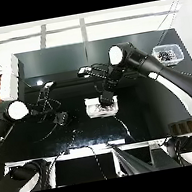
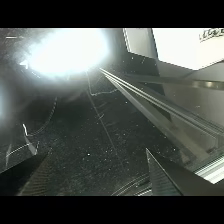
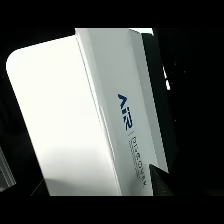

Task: Fold the box and place the chain.

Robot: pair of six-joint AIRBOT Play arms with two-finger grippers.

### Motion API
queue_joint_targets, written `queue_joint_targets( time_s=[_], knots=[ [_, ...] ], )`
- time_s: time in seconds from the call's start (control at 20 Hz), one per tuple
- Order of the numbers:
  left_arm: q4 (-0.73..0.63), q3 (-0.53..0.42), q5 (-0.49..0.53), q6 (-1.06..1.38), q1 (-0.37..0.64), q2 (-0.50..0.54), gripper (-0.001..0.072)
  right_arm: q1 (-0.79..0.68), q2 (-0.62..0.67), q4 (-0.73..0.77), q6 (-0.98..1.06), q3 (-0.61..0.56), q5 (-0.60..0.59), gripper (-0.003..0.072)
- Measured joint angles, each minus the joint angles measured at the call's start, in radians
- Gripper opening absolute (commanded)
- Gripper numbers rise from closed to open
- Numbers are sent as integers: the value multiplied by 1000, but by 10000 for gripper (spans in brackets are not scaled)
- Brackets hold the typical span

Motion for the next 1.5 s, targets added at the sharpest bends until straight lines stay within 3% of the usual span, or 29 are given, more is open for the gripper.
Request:
queue_joint_targets(
  time_s=[0.7,1.1,1.5],
  knots=[
    [8,0,1,0,4,0,699,0,-32,-14,-21,0,-37,695],
    [8,0,3,0,4,0,699,-43,69,84,26,10,40,694],
    [8,0,2,0,4,0,699,-118,16,164,44,10,49,694]
  ],
)
